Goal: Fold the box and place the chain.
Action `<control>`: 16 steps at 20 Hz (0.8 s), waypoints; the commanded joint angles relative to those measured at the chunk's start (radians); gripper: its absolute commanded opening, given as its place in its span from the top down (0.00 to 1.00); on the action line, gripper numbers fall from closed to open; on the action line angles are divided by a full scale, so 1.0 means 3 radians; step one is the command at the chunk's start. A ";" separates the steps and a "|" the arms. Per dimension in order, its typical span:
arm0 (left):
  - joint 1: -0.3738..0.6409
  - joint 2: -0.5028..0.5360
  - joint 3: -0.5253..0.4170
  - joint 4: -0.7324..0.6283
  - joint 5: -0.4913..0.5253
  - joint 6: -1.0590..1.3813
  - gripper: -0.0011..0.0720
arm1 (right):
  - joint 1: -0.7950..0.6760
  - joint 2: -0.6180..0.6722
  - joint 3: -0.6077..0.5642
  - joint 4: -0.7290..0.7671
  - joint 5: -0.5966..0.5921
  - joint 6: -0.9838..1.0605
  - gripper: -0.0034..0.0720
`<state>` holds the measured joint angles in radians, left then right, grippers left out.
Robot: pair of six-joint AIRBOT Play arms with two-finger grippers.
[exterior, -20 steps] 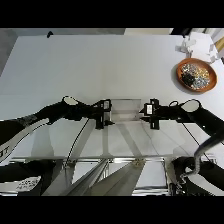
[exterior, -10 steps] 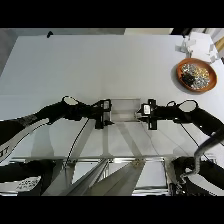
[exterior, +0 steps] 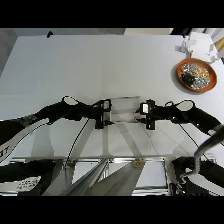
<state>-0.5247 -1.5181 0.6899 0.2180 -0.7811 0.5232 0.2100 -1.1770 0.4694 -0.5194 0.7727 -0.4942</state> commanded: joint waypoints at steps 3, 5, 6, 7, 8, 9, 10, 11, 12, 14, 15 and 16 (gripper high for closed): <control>-0.0003 0.0000 0.0001 0.0000 -0.0003 0.0000 0.70 | 0.0003 -0.0014 -0.0001 0.0015 0.0010 -0.0014 0.42; -0.0003 0.0000 0.0001 0.0000 -0.0003 0.0000 0.70 | 0.0003 0.0001 -0.0001 -0.0005 0.0076 0.0000 0.42; -0.0003 0.0000 0.0001 0.0000 -0.0003 0.0000 0.70 | 0.0003 0.0037 -0.0003 -0.0036 0.0106 0.0003 0.43; -0.0001 0.0000 0.0001 0.0000 -0.0001 0.0000 0.70 | 0.0003 0.0094 -0.0004 -0.0109 0.0123 0.0097 0.43; -0.0003 0.0000 0.0001 0.0000 -0.0003 0.0000 0.70 | 0.0003 0.0159 -0.0003 -0.0214 0.0114 0.0278 0.43; -0.0003 0.0000 0.0001 0.0000 -0.0003 0.0000 0.70 | 0.0003 0.0249 -0.0004 -0.0374 0.0112 0.0523 0.46; -0.0003 0.0000 0.0001 -0.0001 -0.0003 0.0000 0.70 | 0.0003 0.0342 -0.0004 -0.0563 0.0121 0.0758 0.57; -0.0003 0.0000 0.0001 0.0000 -0.0003 0.0000 0.70 | 0.0003 0.0453 -0.0004 -0.0769 0.0134 0.0983 0.66; -0.0003 0.0000 0.0001 0.0000 -0.0003 0.0000 0.70 | 0.0001 0.0557 -0.0004 -0.0963 0.0160 0.1181 0.70; -0.0003 0.0000 0.0001 0.0000 -0.0003 0.0000 0.70 | -0.0027 0.0765 -0.0004 -0.1311 0.0251 0.1762 0.88; -0.0003 0.0000 0.0001 0.0000 -0.0003 0.0000 0.70 | -0.0072 0.0868 -0.0004 -0.1404 0.0294 0.2145 0.93; -0.0003 0.0000 0.0001 -0.0001 -0.0001 0.0000 0.70 | -0.0126 0.0964 -0.0004 -0.1455 0.0291 0.2585 0.93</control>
